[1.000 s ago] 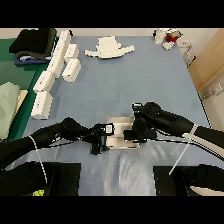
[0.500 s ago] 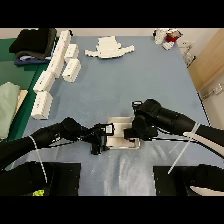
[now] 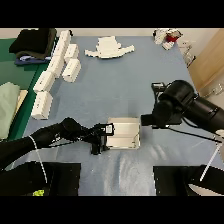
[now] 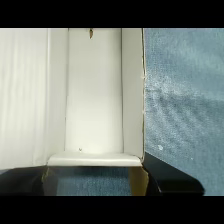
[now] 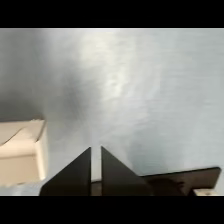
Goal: Fold the box.
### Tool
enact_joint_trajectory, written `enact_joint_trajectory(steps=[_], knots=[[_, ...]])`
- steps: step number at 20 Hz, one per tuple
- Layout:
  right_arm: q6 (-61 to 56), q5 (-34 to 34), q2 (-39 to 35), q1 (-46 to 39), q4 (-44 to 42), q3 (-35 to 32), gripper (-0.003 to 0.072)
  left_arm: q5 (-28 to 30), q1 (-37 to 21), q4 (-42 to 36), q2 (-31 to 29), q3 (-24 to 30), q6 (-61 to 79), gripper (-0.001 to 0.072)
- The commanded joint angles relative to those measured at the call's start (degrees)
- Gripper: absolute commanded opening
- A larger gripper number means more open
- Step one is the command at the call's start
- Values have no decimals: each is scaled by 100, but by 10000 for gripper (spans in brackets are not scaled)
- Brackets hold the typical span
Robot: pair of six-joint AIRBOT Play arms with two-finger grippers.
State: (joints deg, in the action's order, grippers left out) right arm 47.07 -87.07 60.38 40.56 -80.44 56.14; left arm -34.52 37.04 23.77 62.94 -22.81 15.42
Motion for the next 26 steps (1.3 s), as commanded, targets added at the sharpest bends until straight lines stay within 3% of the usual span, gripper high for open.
enact_joint_trajectory(steps=[1,3,5,8,10,15,18,21,26], knots=[[1132,501,81,-1329,-365,-181,32,2,2,2,-4,-4,-2,471],[2144,1228,494,-2164,-1521,-334,14,2,2,2,-4,-4,-2,471],[3355,1663,1071,-2811,-3204,-352,3,0,2,4,-2,-4,-2,471],[5233,1377,2013,-3333,-5993,-299,2,2,2,2,-4,-4,-2,471],[6022,721,2531,-3314,-6795,-52,3,0,2,2,-4,-4,-2,471],[7180,-514,2728,-3064,-6826,221,3,2,2,2,-4,-4,-2,470],[7318,-529,2559,-2787,-6288,92,2,0,2,2,-4,-4,-2,471],[7532,190,2052,-2347,-5751,-354,2,0,2,4,-4,-4,-2,471],[8113,2225,645,-1578,-5624,-1314,2,2,2,2,-4,-4,-2,471]])
